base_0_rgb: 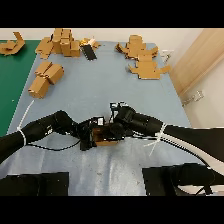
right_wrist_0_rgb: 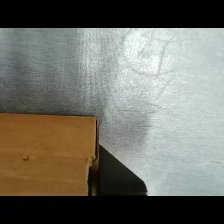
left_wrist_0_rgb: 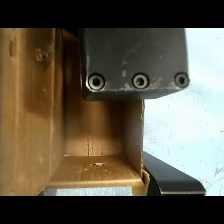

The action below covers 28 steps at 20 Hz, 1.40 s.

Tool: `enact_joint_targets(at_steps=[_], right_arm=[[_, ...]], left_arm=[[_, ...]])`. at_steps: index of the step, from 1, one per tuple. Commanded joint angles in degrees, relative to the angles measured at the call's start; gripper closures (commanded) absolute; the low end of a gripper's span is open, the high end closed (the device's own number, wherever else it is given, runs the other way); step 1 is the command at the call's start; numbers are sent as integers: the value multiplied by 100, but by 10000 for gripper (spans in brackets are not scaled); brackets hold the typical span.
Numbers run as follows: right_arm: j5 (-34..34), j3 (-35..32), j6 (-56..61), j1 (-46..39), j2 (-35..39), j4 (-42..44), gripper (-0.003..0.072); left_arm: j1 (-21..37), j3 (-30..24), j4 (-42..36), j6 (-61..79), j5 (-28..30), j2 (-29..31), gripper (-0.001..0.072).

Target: Fold the box.

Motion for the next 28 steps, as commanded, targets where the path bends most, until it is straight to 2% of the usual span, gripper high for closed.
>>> enact_joint_targets(at_steps=[1,2,3,4,13,14,15,18,19,20,21,23,24,28], right_arm=[[15,-2,50,-4,0,-50,678],[15,-2,50,-4,0,-50,678],[17,-2,52,-4,0,-50,678],[17,-2,50,-4,0,-50,677],[76,-2,114,-4,0,9,678],[74,-2,114,-4,0,63,678],[74,-2,114,-4,0,92,678],[76,-2,114,-4,0,90,677],[79,-2,111,-4,0,90,678],[92,-2,109,-4,0,90,678],[120,-2,109,-4,0,90,647],[122,-2,111,-4,2,92,406],[98,0,109,-4,15,92,336],[-173,-2,111,-13,420,87,306]], left_arm=[[-2,-2,-190,-4,-13,2,159],[-2,-2,-190,-4,15,2,156],[-2,-2,-190,-4,20,2,54],[-2,-2,-192,-4,17,2,32],[-2,-2,-278,-4,28,2,57],[-2,-2,-275,-2,39,2,197],[-2,-2,-273,9,35,2,293],[-2,-4,-273,20,20,2,303],[-2,-9,-273,24,17,2,410],[-2,-20,-273,57,17,2,444],[-2,-39,-273,61,17,2,444],[-2,-68,-269,87,33,2,443],[-2,-68,-254,85,50,2,444],[-2,-68,-254,83,63,2,443]])
